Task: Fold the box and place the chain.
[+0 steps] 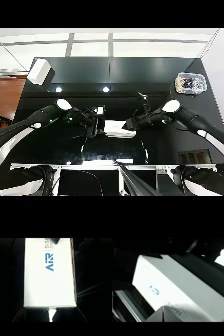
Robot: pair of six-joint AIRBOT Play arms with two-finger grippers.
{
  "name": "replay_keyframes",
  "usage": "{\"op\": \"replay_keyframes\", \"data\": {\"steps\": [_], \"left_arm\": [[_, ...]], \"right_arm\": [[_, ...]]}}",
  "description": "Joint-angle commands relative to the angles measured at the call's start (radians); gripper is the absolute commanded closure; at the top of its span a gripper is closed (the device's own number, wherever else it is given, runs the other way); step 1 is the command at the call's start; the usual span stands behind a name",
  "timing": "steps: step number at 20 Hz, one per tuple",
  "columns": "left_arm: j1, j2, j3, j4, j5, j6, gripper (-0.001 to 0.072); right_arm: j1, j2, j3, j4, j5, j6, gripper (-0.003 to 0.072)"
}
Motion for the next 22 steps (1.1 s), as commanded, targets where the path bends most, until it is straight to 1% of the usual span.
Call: {"op": "replay_keyframes", "data": {"steps": [1, 3, 4, 5, 8, 10, 11, 13, 14, 16, 17, 19, 20, 22], "left_arm": [[0.002, 0.0, 0.0, 0.0, -0.002, 0.003, 0.0226], [0.002, 0.0, 0.0, 0.001, -0.001, 0.003, 0.0211], [0.004, 0.003, 0.0, 0.006, -0.002, 0.003, 0.013], [0.008, 0.007, 0.0, 0.009, -0.001, 0.003, -0.0011], [0.038, 0.053, 0.0, 0.07, -0.031, -0.035, -0.0011], [0.068, 0.111, 0.0, 0.126, -0.098, -0.085, -0.0009], [0.084, 0.143, 0.0, 0.13, -0.127, -0.133, -0.0006], [0.09, 0.19, 0.0, 0.127, -0.138, -0.199, -0.0006], [0.079, 0.203, 0.0, 0.085, -0.13, -0.207, -0.0006], [0.032, 0.198, 0.0, -0.084, -0.098, -0.224, -0.0007], [-0.009, 0.19, 0.001, -0.119, -0.045, -0.217, -0.0006], [-0.1, 0.159, 0.021, -0.086, 0.065, -0.205, -0.0006], [-0.137, 0.14, 0.039, -0.079, 0.09, -0.206, -0.0005], [-0.187, 0.091, 0.085, -0.079, 0.098, -0.208, -0.0004]], "right_arm": [[-0.067, 0.112, 0.043, 0.01, 0.121, -0.011, 0.0679], [-0.151, 0.212, 0.063, -0.016, 0.165, -0.007, 0.068], [-0.206, 0.27, 0.063, -0.037, 0.182, 0.003, 0.0679], [-0.256, 0.319, 0.063, -0.079, 0.204, 0.027, 0.0679], [-0.41, 0.448, 0.063, -0.292, 0.322, 0.116, 0.0679], [-0.494, 0.505, 0.059, -0.438, 0.386, 0.145, 0.0679], [-0.523, 0.521, 0.051, -0.474, 0.399, 0.15, 0.068], [-0.563, 0.527, 0.021, -0.473, 0.407, 0.15, 0.0679], [-0.564, 0.527, 0.004, -0.468, 0.39, 0.15, 0.068], [-0.563, 0.527, -0.031, -0.456, 0.357, 0.15, 0.0679], [-0.563, 0.527, -0.042, -0.456, 0.348, 0.151, 0.068], [-0.563, 0.527, -0.047, -0.456, 0.345, 0.155, 0.0679], [-0.563, 0.527, -0.047, -0.455, 0.346, 0.158, 0.0679], [-0.563, 0.527, -0.047, -0.456, 0.347, 0.161, 0.0679]]}}
